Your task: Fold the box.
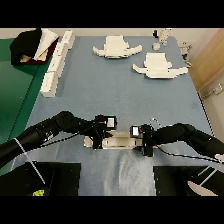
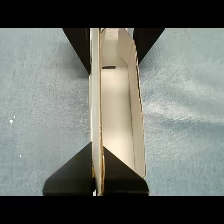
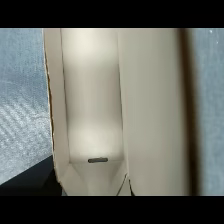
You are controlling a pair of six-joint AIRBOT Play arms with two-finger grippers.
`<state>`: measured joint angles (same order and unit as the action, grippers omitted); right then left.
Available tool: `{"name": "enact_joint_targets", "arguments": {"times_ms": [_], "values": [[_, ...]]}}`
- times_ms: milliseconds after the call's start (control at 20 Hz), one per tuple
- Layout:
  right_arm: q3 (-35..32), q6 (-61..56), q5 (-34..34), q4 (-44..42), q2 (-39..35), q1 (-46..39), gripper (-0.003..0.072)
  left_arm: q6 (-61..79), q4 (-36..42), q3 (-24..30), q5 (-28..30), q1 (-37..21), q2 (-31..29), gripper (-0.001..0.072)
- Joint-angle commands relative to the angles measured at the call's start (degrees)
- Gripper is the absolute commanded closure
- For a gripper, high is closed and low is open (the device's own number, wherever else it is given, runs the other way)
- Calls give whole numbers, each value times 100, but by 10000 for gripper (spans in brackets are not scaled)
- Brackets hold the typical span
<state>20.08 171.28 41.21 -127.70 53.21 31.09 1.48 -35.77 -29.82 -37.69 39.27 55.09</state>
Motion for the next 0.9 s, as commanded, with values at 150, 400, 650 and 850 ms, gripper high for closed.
{"name": "enact_joint_targets", "arguments": {"times_ms": [150, 400, 650, 850], "values": [[-2, 2, -4, 44, 2, 4, 234, -4, 24, -4, 107, 4, -2, 694], [-2, 2, -4, 44, 4, 4, 235, -4, -46, -7, 127, -7, -15, 693], [-2, 0, -4, 44, 4, 4, 235, -227, -48, -7, 107, -7, -15, 692], [-2, 2, -4, 46, 2, 4, 234, -667, -133, -26, 118, -7, -26, 333]]}}
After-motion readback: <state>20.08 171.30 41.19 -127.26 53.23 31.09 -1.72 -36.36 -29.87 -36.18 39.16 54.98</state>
